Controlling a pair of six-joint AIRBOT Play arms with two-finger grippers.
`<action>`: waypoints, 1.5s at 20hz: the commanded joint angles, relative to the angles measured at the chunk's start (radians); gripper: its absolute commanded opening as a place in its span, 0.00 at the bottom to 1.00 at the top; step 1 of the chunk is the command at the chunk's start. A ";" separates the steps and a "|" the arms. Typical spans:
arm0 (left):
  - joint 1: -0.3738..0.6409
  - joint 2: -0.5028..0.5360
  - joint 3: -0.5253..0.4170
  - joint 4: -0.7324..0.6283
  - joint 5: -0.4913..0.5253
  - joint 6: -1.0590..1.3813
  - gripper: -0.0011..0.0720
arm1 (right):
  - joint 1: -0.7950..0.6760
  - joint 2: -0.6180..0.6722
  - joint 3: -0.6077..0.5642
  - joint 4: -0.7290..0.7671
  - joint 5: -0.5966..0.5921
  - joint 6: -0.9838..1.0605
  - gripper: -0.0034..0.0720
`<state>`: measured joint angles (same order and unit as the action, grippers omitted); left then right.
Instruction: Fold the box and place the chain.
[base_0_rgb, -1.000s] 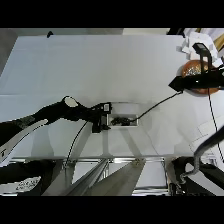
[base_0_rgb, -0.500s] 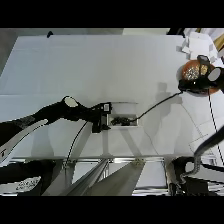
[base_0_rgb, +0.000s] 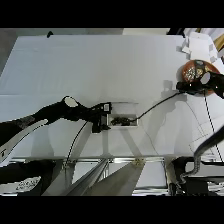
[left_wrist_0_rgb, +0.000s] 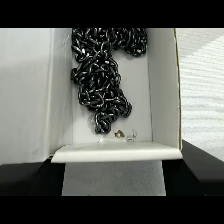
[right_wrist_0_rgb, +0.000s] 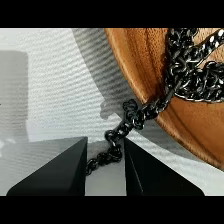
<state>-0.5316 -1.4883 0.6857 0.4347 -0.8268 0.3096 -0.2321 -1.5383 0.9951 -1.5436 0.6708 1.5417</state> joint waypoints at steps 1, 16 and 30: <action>0.000 0.001 0.000 0.000 0.000 0.000 0.21 | -0.001 -0.024 0.000 -0.005 -0.002 0.004 0.33; 0.000 0.001 0.000 0.000 0.000 0.000 0.21 | 0.000 0.254 -0.001 0.133 0.214 -0.147 0.06; 0.000 0.001 0.000 0.000 0.000 0.000 0.21 | 0.405 0.838 -0.003 0.511 0.556 -0.347 0.07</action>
<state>-0.5316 -1.4883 0.6857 0.4343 -0.8268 0.3099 0.0692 -0.7753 0.9920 -1.0534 1.1900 1.1713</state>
